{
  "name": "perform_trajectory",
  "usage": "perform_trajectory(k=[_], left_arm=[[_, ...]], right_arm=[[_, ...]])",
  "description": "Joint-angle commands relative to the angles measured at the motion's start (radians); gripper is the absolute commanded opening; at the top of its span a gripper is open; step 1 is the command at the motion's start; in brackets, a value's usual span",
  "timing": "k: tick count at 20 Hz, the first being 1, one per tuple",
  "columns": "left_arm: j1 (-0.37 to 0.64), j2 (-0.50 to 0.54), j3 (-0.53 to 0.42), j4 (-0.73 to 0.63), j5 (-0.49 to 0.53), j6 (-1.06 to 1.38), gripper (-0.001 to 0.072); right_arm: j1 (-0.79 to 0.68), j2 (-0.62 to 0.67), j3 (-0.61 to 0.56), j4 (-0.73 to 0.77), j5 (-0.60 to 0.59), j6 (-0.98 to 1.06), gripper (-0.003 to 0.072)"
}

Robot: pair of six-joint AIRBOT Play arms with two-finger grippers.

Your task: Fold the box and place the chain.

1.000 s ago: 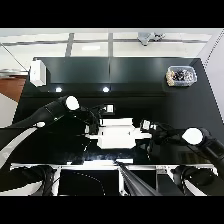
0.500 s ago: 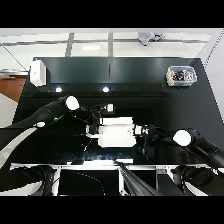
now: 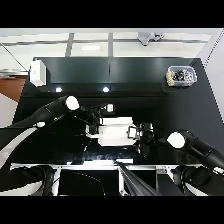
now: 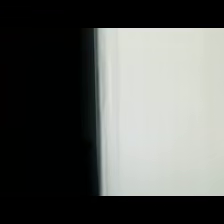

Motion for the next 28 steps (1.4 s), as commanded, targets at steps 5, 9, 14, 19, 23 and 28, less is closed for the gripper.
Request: perform_trajectory(k=[5,9,14,19,23,28], left_arm=[[-0.002,0.006,0.001,-0.005,-0.047,0.019,0.0026],[-0.038,0.024,0.001,-0.010,-0.094,0.099,0.0025],[-0.043,0.024,0.001,-0.008,-0.086,0.101,0.0025],[-0.043,0.024,0.001,-0.008,-0.086,0.101,0.0025],[-0.043,0.024,0.001,-0.008,-0.087,0.100,0.0025],[-0.043,0.024,0.001,-0.008,-0.087,0.100,0.0026]], right_arm=[[0.005,0.001,0.066,-0.054,0.084,0.060,0.0706],[0.003,0.029,0.072,-0.063,0.122,0.077,0.0706],[0.003,0.035,0.072,-0.070,0.005,0.077,0.0706],[0.003,0.035,0.072,-0.079,0.005,0.138,0.0705],[0.001,0.035,0.072,-0.081,0.008,0.158,0.0706],[-0.017,0.035,0.072,-0.081,0.011,0.200,0.0706]])
